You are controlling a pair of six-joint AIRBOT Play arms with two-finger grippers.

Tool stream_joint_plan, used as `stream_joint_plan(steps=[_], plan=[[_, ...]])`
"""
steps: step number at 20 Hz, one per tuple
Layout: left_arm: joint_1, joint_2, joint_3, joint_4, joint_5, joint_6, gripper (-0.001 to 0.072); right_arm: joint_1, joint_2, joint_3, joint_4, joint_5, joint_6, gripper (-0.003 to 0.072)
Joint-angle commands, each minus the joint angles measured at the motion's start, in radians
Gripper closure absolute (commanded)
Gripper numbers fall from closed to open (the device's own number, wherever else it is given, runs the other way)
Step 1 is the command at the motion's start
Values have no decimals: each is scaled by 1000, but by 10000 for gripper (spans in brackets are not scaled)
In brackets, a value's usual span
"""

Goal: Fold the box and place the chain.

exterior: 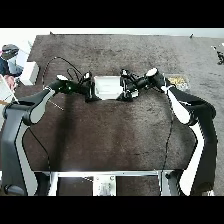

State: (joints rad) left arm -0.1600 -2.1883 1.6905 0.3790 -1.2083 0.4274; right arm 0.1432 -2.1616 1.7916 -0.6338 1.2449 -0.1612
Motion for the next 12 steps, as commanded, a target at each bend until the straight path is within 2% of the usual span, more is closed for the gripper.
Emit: stream_joint_plan(steps=[1, 8, 11, 12], plan=[[1, -1, 1, 3, -6, 0, 424, -30, 7, 1, -25, 70, 28, -30], [1, -1, 1, 5, -6, 0, 424, -124, 85, 1, -42, 121, 54, -28], [1, -1, 1, 5, -6, 0, 424, -149, 120, 2, 54, 134, 109, -17], [1, -1, 1, 5, -6, 0, 423, -149, 125, 1, 122, 157, 141, 274]])
